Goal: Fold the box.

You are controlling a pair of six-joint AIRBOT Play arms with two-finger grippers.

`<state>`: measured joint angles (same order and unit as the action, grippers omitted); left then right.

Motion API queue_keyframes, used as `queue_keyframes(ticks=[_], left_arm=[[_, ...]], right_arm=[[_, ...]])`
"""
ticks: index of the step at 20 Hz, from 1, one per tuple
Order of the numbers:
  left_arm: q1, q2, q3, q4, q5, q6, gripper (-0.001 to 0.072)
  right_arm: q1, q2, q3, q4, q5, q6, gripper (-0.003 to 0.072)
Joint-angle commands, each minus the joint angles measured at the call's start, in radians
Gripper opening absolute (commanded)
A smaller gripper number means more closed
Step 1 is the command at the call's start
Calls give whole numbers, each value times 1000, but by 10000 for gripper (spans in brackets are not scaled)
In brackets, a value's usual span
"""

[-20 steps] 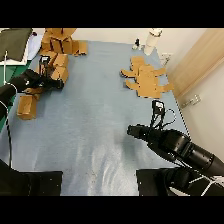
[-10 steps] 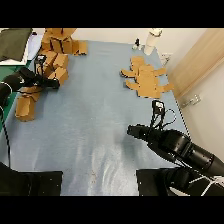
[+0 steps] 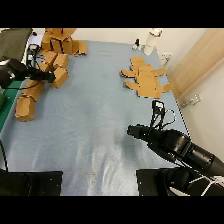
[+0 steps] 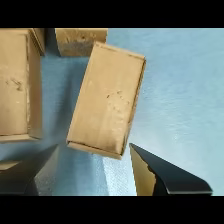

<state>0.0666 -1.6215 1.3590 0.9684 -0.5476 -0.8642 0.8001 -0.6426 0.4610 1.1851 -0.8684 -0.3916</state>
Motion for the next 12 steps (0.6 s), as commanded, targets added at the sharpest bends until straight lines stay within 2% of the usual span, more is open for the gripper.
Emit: queue_keyframes(ticks=[1, 2, 4, 5, 8, 10, 12], left_arm=[[6, 117, 1, 1, -132, -2, 700], [6, 152, 1, 1, -190, -26, 646], [2, 219, 1, -3, -343, -113, 38], [-7, 246, 0, -4, -409, -134, 11], [-67, 305, -13, -3, -581, -189, 7], [-140, 350, -74, -2, -603, -229, 6], [-229, 406, -169, -2, -567, -260, 6]], right_arm=[[1, 0, 3, 9, -1, -6, 2], [1, -1, 10, 14, -1, -26, 1], [-2, -12, 45, 16, -4, -89, 2], [-14, -28, 76, 35, -4, -137, 2], [-113, -122, 193, 192, -12, -379, 2], [-196, -222, 279, 328, -47, -558, 2], [-259, -343, 371, 444, -131, -712, 2]])
